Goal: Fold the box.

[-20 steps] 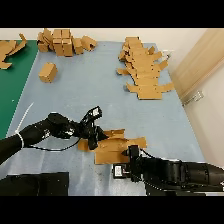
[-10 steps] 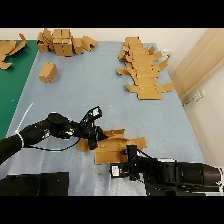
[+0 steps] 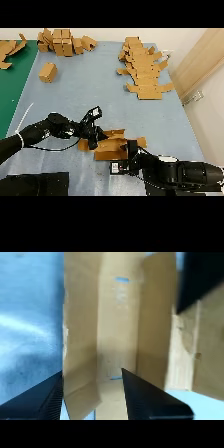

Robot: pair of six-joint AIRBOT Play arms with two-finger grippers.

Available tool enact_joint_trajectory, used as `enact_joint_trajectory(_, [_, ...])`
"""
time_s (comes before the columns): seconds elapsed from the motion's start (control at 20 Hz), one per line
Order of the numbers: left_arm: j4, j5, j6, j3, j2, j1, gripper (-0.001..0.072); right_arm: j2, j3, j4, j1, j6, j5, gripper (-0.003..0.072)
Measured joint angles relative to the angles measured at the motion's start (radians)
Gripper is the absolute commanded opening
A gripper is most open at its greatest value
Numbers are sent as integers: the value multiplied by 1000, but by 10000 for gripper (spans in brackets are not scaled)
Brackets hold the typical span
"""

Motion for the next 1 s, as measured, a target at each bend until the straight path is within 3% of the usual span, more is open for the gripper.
enact_joint_trajectory(0.2, [0, 0, 0, 0, 0, 0, 14, 9, 2, -46, 1, 77, -2, 548])
enact_joint_trajectory(0.25, [0, 0, 0, 0, 0, 0, 14, 10, 2, -49, 1, 90, -2, 667])
enact_joint_trajectory(0.3, [0, 0, 0, 0, 0, 0, 14, 10, 2, -50, 0, 100, -2, 714])
enact_joint_trajectory(0.7, [0, 0, 0, 0, 0, 0, 14, 17, 3, -29, -38, 132, -25, 713])
enact_joint_trajectory(1.0, [0, 0, 0, 0, 0, 0, 14, 102, 3, -39, -43, 203, -81, 713])
